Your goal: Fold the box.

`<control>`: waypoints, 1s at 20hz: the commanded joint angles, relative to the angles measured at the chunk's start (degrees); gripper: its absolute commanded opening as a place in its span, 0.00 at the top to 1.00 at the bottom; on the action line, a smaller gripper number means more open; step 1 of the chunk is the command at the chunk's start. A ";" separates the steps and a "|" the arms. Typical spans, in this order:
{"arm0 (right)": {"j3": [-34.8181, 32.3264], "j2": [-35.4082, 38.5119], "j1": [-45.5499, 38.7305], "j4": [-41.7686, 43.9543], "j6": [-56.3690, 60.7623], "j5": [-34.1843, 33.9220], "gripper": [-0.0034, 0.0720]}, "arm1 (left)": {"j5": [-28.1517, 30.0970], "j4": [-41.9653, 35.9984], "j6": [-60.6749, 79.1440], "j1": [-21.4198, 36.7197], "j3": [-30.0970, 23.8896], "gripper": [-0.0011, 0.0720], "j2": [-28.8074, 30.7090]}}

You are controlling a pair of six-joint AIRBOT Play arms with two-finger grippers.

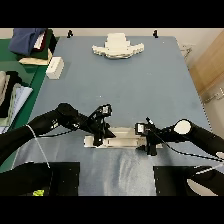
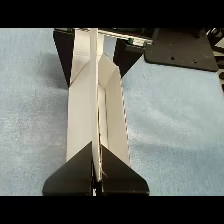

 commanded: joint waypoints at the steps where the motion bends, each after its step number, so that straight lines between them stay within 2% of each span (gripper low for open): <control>1: 0.00 -0.04 0.07 0.07 0.02 0.00 0.21 | 1.33 -0.48 0.02 0.04 0.07 0.96 0.04; 14: 0.02 0.26 0.09 2.97 0.00 0.02 0.20 | 2.25 -0.74 0.00 0.04 0.04 0.96 0.00; 15: 0.00 0.15 0.09 2.93 0.00 0.02 0.16 | 2.29 -0.74 -0.02 0.04 0.04 0.96 0.00; 17: 0.00 0.13 0.09 2.80 0.00 0.00 0.15 | 2.38 -0.74 -0.02 0.04 0.04 0.96 0.00; 18: 0.00 0.13 0.09 2.82 0.00 -0.11 0.07 | 2.38 -0.74 -0.02 0.04 0.04 0.96 0.00; 20: -0.13 0.07 0.09 2.84 0.00 -0.13 0.07 | 2.40 -0.74 -0.02 0.04 0.04 0.96 0.00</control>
